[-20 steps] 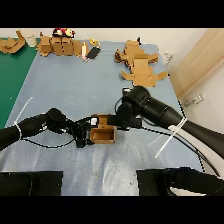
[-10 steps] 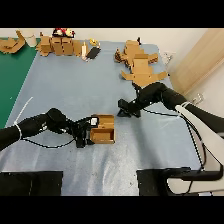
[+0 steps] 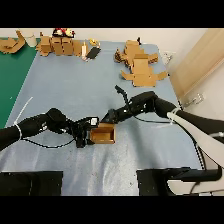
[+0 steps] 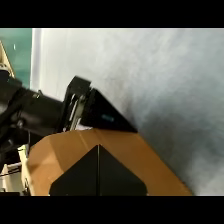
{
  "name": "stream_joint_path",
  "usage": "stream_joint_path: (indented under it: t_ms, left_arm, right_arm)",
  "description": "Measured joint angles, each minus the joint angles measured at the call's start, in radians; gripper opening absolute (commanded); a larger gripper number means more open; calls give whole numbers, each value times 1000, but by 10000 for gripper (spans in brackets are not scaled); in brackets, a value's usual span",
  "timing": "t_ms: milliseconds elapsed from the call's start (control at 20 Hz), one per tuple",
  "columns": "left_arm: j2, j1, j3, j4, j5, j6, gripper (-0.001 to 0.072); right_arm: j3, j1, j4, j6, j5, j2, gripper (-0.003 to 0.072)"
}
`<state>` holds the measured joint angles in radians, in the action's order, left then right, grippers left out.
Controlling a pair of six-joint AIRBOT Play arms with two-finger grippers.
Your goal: Fold the box.
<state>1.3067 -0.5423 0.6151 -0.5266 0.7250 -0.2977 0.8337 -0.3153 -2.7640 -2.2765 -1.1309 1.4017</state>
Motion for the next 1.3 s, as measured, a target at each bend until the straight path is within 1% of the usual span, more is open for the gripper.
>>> stream_joint_path:
  t_ms: [150, 350, 600, 750, 900, 950, 1000, 1050, 1100, 1150, 1300]
  left_arm:
    - [0, 0, 0, 0, 0, 0, 399]
    - [0, 0, 0, 0, 0, 0, 399]
    - [0, 0, 0, 0, 0, 0, 399]
    - [0, 0, 0, 0, 0, 0, 399]
    - [0, 0, 0, 0, 0, 0, 399]
    - [0, 0, 0, 0, 0, 0, 399]
    - [0, 0, 0, 0, 0, 0, 399]
    - [0, 0, 0, 0, 0, 0, 399]
    - [0, 0, 0, 0, 0, 0, 399]
    - [0, 0, 0, 0, 0, 0, 399]
    - [0, 0, 0, 0, 0, 0, 399]
  right_arm:
    - [-116, -34, 23, -47, 66, -118, 2]
    - [-238, -108, 111, -91, 169, -270, 3]
    - [-289, -223, 251, -116, 346, -424, 3]
    - [-297, -292, 356, -122, 418, -502, 9]
    - [-301, -361, 467, -129, 460, -546, 200]
    - [-302, -385, 506, -136, 476, -552, 280]
    - [-303, -406, 542, -151, 493, -555, 314]
    - [-303, -422, 570, -167, 508, -554, 316]
    - [-303, -434, 597, -191, 521, -550, 337]
    - [-303, -443, 617, -216, 529, -544, 393]
    - [-303, -458, 659, -293, 549, -523, 393]
